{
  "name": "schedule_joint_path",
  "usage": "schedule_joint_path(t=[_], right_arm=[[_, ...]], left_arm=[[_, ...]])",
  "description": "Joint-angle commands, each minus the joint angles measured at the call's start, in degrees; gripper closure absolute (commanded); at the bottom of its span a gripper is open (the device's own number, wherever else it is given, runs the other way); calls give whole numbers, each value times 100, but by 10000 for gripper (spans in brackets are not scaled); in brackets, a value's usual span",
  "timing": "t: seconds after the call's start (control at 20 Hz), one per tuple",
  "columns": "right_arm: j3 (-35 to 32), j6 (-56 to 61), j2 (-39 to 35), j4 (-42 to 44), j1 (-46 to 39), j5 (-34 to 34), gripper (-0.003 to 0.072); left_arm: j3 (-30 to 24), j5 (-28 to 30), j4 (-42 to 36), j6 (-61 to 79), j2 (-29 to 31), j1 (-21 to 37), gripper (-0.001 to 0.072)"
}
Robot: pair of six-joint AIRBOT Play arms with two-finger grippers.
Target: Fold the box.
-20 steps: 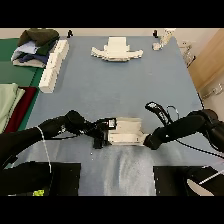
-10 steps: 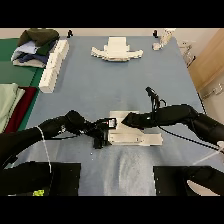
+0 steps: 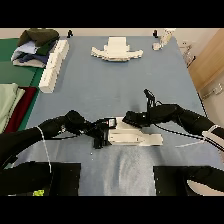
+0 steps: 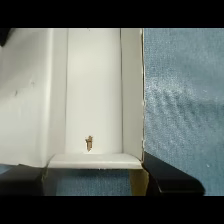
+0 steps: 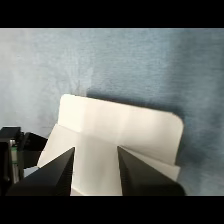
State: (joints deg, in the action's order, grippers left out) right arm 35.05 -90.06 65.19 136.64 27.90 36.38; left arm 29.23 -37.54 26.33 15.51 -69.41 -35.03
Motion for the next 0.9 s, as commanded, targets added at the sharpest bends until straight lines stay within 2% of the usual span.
schedule_joint_path(t=[0.0,0.3,0.5,0.65,0.85], right_arm=[[4,-46,92,-83,2,-2,282],[127,-376,-57,-105,-63,131,280],[326,-758,-754,-463,-223,538,281],[343,-1167,-1488,-986,-254,1303,281],[39,-2332,-2227,-1113,-243,2994,280]], left_arm=[[4,-4,4,7,-4,0,210],[4,-2,4,7,-4,0,210],[4,-2,4,7,-4,0,210],[4,-2,4,7,-4,0,210],[4,-4,4,7,-4,0,210]])
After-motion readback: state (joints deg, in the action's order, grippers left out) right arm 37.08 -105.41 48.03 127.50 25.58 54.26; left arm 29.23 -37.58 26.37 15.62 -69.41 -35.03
